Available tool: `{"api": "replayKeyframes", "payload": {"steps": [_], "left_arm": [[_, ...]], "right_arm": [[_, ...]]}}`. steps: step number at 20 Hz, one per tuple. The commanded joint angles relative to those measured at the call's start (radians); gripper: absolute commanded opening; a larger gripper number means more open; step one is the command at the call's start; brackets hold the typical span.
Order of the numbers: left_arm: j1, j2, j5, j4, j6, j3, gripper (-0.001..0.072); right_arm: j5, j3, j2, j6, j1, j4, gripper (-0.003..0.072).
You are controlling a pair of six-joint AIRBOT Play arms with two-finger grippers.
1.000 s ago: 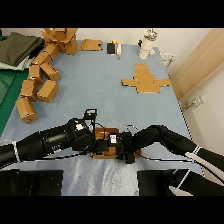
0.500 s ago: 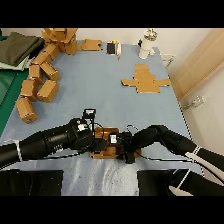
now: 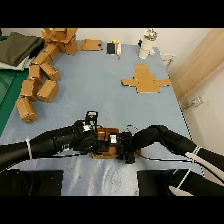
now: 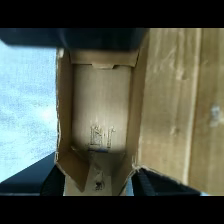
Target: Fold the box.
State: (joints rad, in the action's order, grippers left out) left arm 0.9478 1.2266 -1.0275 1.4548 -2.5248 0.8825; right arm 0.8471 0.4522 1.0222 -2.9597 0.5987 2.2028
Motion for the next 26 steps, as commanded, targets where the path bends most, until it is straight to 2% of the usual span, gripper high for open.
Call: {"api": "replayKeyframes", "payload": {"steps": [1, 5, 6, 9, 10, 11, 20, 21, 22, 23, 26], "left_arm": [[0.0, 0.026, 0.013, -0.022, 0.004, 0.001, 0.0407], [0.001, 0.046, 0.03, -0.019, 0.003, 0.001, 0.0403], [0.001, 0.057, 0.031, -0.019, 0.004, 0.002, 0.0357], [0.007, 0.092, 0.03, -0.023, 0.003, 0.002, 0.0355], [0.006, 0.095, 0.03, -0.022, -0.002, 0.002, 0.0241], [0.006, 0.095, 0.031, -0.019, 0.0, 0.002, 0.001], [0.006, 0.095, 0.031, -0.046, -0.003, 0.002, 0.0013], [0.006, 0.095, 0.034, -0.046, -0.003, 0.002, 0.0036], [0.006, 0.095, 0.041, -0.046, -0.004, 0.002, 0.0323], [0.005, 0.095, 0.041, -0.046, -0.01, 0.003, 0.0555], [0.003, 0.095, 0.039, -0.045, -0.012, 0.005, 0.054]], "right_arm": [[0.0, 0.0, 0.0, 0.0, 0.001, 0.0, 0.0502], [0.0, 0.0, 0.0, 0.0, 0.001, 0.0, 0.0502], [0.0, 0.0, 0.0, 0.0, 0.001, 0.0, 0.0502], [0.0, 0.0, 0.0, 0.0, 0.001, 0.0, 0.0502], [0.0, 0.0, 0.0, 0.0, 0.001, 0.0, 0.0502], [0.0, 0.0, 0.0, 0.0, 0.001, 0.0, 0.0502], [0.0, 0.0, 0.0, 0.0, 0.001, 0.0, 0.0502], [0.0, 0.0, 0.0, 0.0, 0.001, 0.0, 0.0502], [0.0, 0.0, 0.0, 0.0, 0.001, 0.0, 0.0502], [0.0, 0.0, 0.0, 0.0, 0.001, 0.0, 0.0502], [0.0, 0.0, 0.0, 0.0, 0.001, 0.0, 0.0502]]}}
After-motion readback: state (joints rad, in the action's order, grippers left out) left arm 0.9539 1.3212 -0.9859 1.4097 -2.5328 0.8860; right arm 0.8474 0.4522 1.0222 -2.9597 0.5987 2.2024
